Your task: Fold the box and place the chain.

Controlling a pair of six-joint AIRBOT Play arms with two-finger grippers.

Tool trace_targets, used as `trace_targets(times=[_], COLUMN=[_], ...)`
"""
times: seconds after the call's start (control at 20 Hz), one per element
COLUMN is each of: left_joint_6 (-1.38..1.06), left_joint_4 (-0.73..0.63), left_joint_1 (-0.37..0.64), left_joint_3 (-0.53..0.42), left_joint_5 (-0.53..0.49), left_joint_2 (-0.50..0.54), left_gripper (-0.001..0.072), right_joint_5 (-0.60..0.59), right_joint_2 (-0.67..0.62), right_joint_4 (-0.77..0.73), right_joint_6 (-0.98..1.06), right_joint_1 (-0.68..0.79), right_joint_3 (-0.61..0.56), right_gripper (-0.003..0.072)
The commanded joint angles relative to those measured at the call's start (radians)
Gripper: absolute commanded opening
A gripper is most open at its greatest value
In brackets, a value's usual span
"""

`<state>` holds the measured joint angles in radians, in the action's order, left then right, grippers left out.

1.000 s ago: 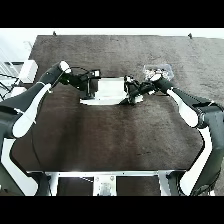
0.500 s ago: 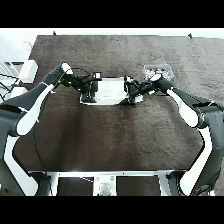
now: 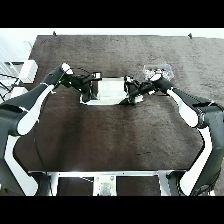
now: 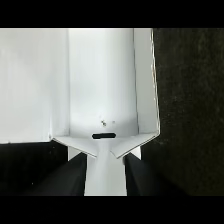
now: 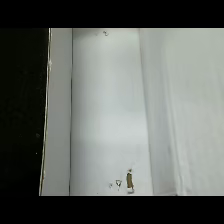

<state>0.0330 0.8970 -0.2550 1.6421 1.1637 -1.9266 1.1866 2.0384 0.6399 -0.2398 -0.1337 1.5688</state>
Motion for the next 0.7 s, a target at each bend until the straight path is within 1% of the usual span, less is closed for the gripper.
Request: trace_targets(times=[0.0,0.1,0.15,0.2,0.4,0.45,0.6,0.65], left_joint_6=[-0.011,-0.027,-0.036,-0.038,-0.042,-0.042,-0.066,-0.068], left_joint_4=[-0.036,-0.071,-0.091,-0.110,-0.140,-0.146,-0.165,-0.166], left_joint_1=[0.000,0.000,0.000,0.000,0.000,0.000,0.000,0.000], left_joint_3=[0.001,0.001,0.001,0.001,0.000,0.000,0.000,0.000], left_joint_5=[-0.005,-0.006,-0.010,-0.021,-0.045,-0.042,-0.048,-0.048], left_joint_2=[-0.010,-0.014,-0.017,-0.021,-0.025,-0.025,-0.026,-0.026], left_gripper=[0.0274,0.0273,0.0234,0.0109,0.0111,0.0137,0.0139,0.0150], right_joint_5=[0.000,0.000,0.000,0.000,0.000,0.000,0.000,0.000], right_joint_2=[0.000,0.000,0.000,0.000,0.000,0.000,0.000,0.000], right_joint_4=[0.000,0.000,0.000,0.000,0.000,0.000,0.000,0.000], right_joint_6=[0.000,0.000,0.000,0.000,0.000,0.000,0.000,0.000], right_joint_1=[0.000,0.000,0.000,0.000,0.000,0.000,0.000,0.000], right_joint_3=[0.000,0.000,0.000,0.000,0.000,0.000,0.000,0.000], right_gripper=[0.0551,0.0551,0.0551,0.0551,0.0551,0.0551,0.0551,0.0551])
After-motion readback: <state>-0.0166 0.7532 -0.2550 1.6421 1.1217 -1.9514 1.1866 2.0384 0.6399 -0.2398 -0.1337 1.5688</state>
